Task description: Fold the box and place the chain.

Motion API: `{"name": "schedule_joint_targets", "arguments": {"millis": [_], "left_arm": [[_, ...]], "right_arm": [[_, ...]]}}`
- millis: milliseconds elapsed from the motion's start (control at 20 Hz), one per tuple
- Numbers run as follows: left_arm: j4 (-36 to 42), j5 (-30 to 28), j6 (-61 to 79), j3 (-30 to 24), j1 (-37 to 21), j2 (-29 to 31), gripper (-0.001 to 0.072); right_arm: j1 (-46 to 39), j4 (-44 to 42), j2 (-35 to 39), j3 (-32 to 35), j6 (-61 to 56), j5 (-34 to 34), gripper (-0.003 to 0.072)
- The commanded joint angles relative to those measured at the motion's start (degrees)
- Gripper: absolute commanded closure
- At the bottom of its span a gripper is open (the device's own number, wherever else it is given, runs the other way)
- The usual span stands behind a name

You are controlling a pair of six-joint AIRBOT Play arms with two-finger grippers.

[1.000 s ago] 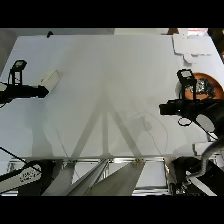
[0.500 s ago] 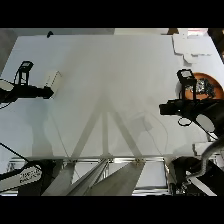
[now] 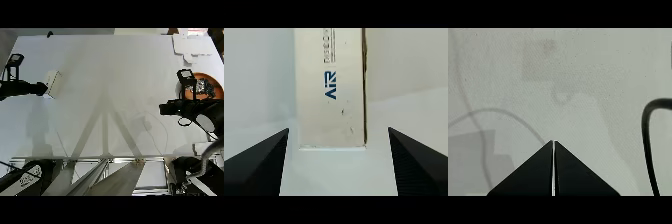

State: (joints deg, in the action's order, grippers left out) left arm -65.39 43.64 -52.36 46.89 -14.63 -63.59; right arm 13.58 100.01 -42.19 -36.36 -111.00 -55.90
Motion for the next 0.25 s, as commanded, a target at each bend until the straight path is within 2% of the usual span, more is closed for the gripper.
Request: {"name": "schedule_joint_targets", "arguments": {"millis": [0, 200], "left_arm": [[0.2, 3.89, -3.43, 0.02, 0.0, 8.72, 0.0013], [1.33, 4.9, -3.37, 0.02, 0.09, 15.47, 0.0013]], "right_arm": [[-0.02, 0.0, 0.04, 0.0, 0.0, 0.0, 0.0679], [-0.02, 0.0, 0.04, 0.0, 0.0, 0.0, 0.0679]]}}
